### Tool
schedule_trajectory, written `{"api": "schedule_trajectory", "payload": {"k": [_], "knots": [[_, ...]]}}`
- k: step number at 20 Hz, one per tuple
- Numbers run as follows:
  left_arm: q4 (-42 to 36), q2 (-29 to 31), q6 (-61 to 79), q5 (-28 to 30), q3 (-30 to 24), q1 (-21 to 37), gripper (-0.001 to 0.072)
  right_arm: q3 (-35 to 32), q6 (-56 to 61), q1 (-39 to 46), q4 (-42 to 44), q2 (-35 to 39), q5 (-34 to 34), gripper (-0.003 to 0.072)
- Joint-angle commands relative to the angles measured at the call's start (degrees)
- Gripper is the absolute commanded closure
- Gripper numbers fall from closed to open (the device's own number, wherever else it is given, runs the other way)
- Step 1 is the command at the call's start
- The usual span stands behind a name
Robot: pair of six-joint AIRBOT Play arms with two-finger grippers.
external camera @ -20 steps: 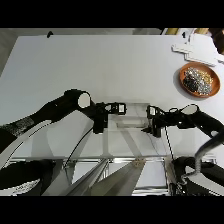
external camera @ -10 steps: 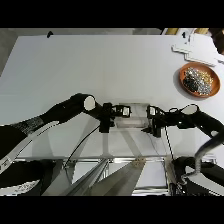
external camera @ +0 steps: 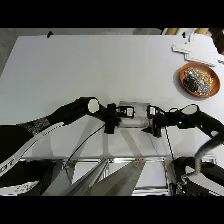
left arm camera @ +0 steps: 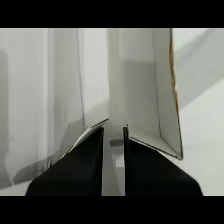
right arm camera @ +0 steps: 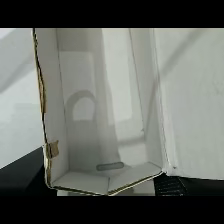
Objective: Fold the box and place the chain.
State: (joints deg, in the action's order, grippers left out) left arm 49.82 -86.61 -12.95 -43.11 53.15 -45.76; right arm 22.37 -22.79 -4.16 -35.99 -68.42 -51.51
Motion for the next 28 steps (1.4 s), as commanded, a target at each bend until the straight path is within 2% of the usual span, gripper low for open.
{"api": "schedule_trajectory", "payload": {"k": [1, 2, 3, 5, 7, 10, 11, 12, 13, 14, 17, 20, 24, 28], "knots": [[-4.37, -0.26, 4.83, 1.36, 0.02, -1.11, 0.0578, 0.02, -0.02, 0.00, 0.00, -0.02, -0.02, 0.0328], [-4.44, -0.42, 5.05, 1.27, 0.02, -1.38, 0.0574, 0.02, 0.00, 0.00, -0.02, -0.02, -0.02, 0.0328], [-4.37, -0.46, 5.03, 1.07, 0.02, -1.46, 0.0540, 0.02, -0.02, 0.00, 0.00, -0.02, -0.02, 0.0328], [-4.35, -0.44, 4.92, 0.13, 0.02, -1.44, 0.0405, 0.02, -0.02, 0.00, 0.00, -0.02, -0.02, 0.0328], [-3.67, -0.20, 4.68, -1.01, 0.02, -1.29, 0.0323, 0.02, -0.02, 0.00, 0.00, -0.02, -0.02, 0.0328], [-1.36, 1.44, -0.22, -2.58, 0.02, -0.39, 0.0320, 0.02, -0.02, 0.00, 0.00, -0.02, -0.02, 0.0328], [0.00, 2.54, -3.89, -3.30, 0.02, 0.20, 0.0333, 0.02, -0.02, 0.00, -0.02, -0.02, -0.02, 0.0328], [1.92, 4.09, -8.83, -4.46, 0.02, 0.96, 0.0415, 0.02, -0.02, 0.00, 0.00, -0.02, -0.02, 0.0328], [4.37, 5.92, -14.16, -6.21, 0.02, 1.81, 0.0555, 0.02, -0.02, 0.00, 0.00, -0.02, -0.02, 0.0328], [6.91, 7.85, -19.26, -7.96, 0.02, 2.64, 0.0595, 0.02, -0.02, 0.00, 0.00, -0.02, -0.02, 0.0328], [18.25, 13.75, -42.99, -11.93, 0.02, 5.14, 0.0604, 0.02, -0.02, 0.00, 0.00, -0.02, -0.02, 0.0328], [27.45, 16.37, -65.85, -15.78, -0.07, 7.87, 0.0707, 0.02, -0.02, 0.00, 0.00, -0.02, -0.02, 0.0328], [26.25, 13.84, -88.17, -9.81, -4.74, 9.44, 0.0705, 0.02, -0.02, 0.00, 0.00, -0.02, -0.02, 0.0328], [17.29, 7.61, -89.57, -7.21, -7.37, 8.94, 0.0703, 0.02, -0.02, 0.00, 0.00, -0.02, -0.02, 0.0328]]}}
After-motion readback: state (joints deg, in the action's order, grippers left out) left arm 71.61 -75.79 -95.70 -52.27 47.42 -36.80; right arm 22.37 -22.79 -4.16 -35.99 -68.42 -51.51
